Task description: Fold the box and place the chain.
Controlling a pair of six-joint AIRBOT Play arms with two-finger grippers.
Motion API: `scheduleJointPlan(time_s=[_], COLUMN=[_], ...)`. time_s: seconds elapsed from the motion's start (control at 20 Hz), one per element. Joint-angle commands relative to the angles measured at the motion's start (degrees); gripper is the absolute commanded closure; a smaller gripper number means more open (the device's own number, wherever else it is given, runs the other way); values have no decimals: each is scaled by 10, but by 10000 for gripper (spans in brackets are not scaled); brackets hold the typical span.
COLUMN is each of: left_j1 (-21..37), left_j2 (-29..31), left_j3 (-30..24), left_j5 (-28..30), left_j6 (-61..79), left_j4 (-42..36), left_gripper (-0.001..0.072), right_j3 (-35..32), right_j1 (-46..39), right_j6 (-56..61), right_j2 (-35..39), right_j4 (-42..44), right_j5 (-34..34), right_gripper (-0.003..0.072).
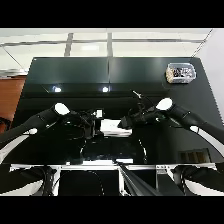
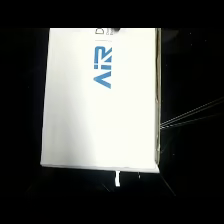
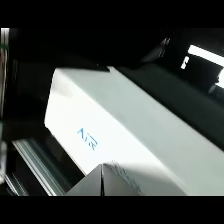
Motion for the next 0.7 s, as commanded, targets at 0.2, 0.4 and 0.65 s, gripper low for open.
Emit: scheduleJointPlan(time_s=[0.2,0.4,0.65], left_j1=[2,3,-39], left_j2=[13,80,74], left_j3=[17,56,125], left_j5=[-3,-38,-44], left_j6=[-17,-139,-184], left_j4=[7,100,26], left_gripper=[-7,-6,-2], right_j3=[46,46,46], right_j1=[-174,-319,-388], right_j6=[45,81,84], right_j2=[146,252,286], right_j4=[-127,-242,-253], right_j5=[189,241,226], right_gripper=[673,673,673])
